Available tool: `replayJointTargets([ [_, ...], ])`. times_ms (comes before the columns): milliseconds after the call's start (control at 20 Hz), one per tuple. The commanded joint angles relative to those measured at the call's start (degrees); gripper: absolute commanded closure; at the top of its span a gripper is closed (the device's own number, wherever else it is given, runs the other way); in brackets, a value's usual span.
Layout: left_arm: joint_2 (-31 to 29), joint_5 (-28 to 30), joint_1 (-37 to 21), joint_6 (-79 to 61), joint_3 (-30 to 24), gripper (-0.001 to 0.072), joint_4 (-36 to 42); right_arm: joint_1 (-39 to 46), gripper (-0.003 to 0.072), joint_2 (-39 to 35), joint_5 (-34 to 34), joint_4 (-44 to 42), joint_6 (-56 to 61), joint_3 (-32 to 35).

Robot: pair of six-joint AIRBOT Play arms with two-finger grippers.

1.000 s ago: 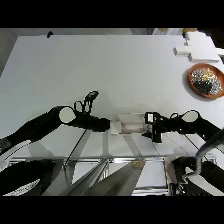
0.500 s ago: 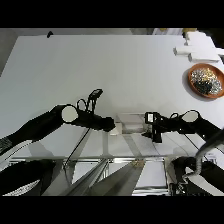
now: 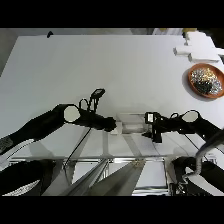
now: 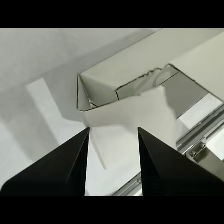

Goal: Fold the box and place the chain.

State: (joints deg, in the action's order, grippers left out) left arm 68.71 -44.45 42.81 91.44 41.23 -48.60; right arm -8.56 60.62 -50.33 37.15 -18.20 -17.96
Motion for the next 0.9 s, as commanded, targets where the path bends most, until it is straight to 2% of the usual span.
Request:
replayJointTargets([
  [0, -2.2, -4.6, -1.7, 0.2, 0.4, 0.0360, -3.2, 0.0, 0.0286, 0.0, 0.0, 0.1, -0.1, 0.0],
  [200, -6.8, -10.5, -5.7, 2.3, 0.0, 0.0360, -5.9, 0.0, 0.0286, 0.0, 0.0, 0.1, -0.1, 0.0],
  [300, -8.6, -11.7, -7.5, 2.5, -2.5, 0.0359, -5.9, 0.0, 0.0286, 0.0, 0.0, 0.1, -0.1, 0.0],
  [400, -8.9, -10.6, -9.0, 3.1, -6.2, 0.0359, -5.1, 0.0, 0.0286, 0.0, 0.0, 0.1, -0.1, 0.0],
  [550, -8.4, -5.1, -9.3, 3.0, -10.5, 0.0360, -2.6, 0.0, 0.0286, 0.0, 0.0, 0.1, -0.1, 0.0],
  [750, -4.4, -1.4, -8.6, -5.7, -10.7, 0.0359, 8.5, 0.0, 0.0286, 0.0, 0.0, 0.1, -0.1, 0.0],
  [850, -2.2, -1.0, -7.8, -6.8, -10.7, 0.0358, 9.6, 0.0, 0.0286, 0.0, 0.0, 0.1, -0.1, 0.0],
])
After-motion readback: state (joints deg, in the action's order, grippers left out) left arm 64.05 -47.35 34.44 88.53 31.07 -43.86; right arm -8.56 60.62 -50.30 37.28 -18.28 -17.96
